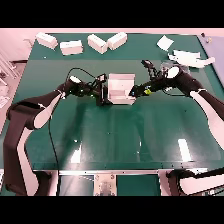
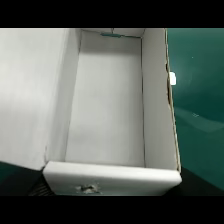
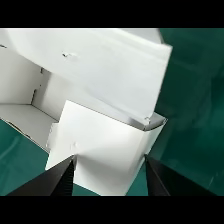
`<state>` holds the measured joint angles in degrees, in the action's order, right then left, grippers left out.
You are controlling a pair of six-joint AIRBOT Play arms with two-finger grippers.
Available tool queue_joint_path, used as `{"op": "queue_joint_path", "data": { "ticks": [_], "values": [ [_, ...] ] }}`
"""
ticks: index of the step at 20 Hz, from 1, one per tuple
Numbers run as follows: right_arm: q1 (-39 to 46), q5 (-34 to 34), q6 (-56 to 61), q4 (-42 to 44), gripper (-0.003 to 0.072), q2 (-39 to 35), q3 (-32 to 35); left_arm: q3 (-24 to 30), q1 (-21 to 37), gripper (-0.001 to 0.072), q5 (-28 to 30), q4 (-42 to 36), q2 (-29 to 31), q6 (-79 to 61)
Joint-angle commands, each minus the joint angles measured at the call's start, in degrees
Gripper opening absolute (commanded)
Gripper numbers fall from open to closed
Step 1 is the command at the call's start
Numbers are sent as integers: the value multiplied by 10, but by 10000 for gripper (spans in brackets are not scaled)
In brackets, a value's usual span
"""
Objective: Fold the box and place the chain.
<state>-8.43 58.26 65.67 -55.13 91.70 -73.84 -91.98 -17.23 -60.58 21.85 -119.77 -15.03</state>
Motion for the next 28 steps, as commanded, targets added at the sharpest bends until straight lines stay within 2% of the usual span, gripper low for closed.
{"op": "queue_joint_path", "data": {
  "ticks": [1,8,12,17,28],
  "values": [
    [0,14,1,0,518,2,-3,0,0,562,0,0,0,0],
    [-3,11,4,0,518,26,-2,0,0,562,0,0,0,0],
    [-14,-35,15,0,509,28,-2,0,0,562,0,0,0,0],
    [-26,-37,20,-5,509,36,-3,0,0,562,0,0,0,0],
    [-49,-44,151,-148,507,45,-46,0,0,562,0,0,0,0]
  ]
}}
